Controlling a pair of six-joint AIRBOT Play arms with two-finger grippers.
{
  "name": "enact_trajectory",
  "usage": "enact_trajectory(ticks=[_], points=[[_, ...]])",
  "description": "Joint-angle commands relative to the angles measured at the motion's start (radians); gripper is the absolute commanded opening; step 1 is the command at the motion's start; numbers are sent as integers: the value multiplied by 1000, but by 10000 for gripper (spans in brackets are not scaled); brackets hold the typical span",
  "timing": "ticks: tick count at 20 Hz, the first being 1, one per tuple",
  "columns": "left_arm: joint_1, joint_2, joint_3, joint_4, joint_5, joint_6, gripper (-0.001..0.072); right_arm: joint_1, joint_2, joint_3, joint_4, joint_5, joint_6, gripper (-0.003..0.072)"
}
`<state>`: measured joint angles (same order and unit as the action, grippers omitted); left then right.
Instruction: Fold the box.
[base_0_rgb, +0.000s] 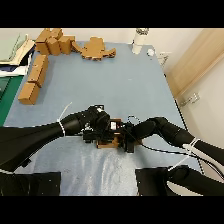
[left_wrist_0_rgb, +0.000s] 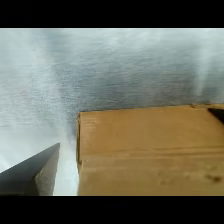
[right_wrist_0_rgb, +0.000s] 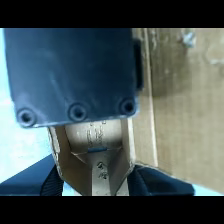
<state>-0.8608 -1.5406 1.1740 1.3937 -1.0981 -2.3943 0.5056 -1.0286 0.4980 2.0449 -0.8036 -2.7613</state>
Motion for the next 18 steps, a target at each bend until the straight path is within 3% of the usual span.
enact_trajectory(ticks=[1, 4, 8, 18], points=[[2, 1, 1, -5, -53, -4, 646, 0, 0, -1, 1, 2, 1, 449], [16, 2, 16, -46, -119, 18, 646, 0, 0, -1, 0, 2, 0, 449], [102, 3, 52, -179, -198, 101, 647, 0, 0, -1, 1, 2, 1, 449], [320, 3, 105, -341, -349, 290, 648, 0, 0, -1, 1, 2, 1, 449]])
